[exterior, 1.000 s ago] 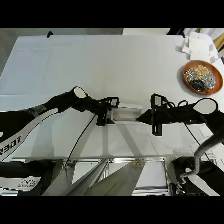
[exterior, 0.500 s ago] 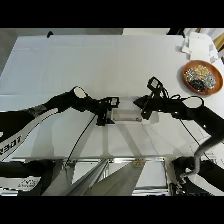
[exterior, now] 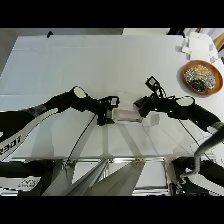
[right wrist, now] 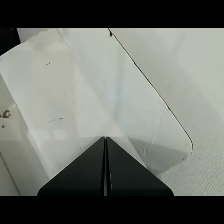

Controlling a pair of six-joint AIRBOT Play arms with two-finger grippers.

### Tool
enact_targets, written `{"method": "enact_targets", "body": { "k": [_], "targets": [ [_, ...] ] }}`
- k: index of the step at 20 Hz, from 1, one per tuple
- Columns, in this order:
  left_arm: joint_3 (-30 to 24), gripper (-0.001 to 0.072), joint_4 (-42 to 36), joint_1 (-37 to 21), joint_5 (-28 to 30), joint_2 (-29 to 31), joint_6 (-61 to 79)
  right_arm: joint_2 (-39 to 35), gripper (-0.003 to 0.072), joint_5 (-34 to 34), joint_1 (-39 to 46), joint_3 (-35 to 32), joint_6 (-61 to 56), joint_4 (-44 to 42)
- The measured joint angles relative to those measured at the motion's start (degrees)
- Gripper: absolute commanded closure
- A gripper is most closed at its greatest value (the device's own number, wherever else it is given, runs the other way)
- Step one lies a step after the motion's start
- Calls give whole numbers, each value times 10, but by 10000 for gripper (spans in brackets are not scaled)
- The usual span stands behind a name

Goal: Fold the box and place the chain.

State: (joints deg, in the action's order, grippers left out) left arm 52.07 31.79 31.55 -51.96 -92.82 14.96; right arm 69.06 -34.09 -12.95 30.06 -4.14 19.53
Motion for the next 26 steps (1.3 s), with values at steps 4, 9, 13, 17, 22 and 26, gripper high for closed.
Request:
{"method": "enact_targets", "body": {
  "k": [4,9,13,17,22,26],
  "targets": [
    [0,318,1,0,-2,0,0,3,674,-16,0,0,-5,5],
    [0,318,3,0,-3,0,2,-33,674,-81,17,1,-16,17],
    [0,318,2,0,-3,0,1,-109,675,-160,70,1,-17,46],
    [0,318,2,0,-2,0,1,-165,674,-233,119,1,9,107],
    [0,318,1,0,-2,0,1,-179,488,-263,137,1,50,198],
    [0,318,1,0,-2,0,1,-165,493,-243,125,-3,77,244]
  ]
}}
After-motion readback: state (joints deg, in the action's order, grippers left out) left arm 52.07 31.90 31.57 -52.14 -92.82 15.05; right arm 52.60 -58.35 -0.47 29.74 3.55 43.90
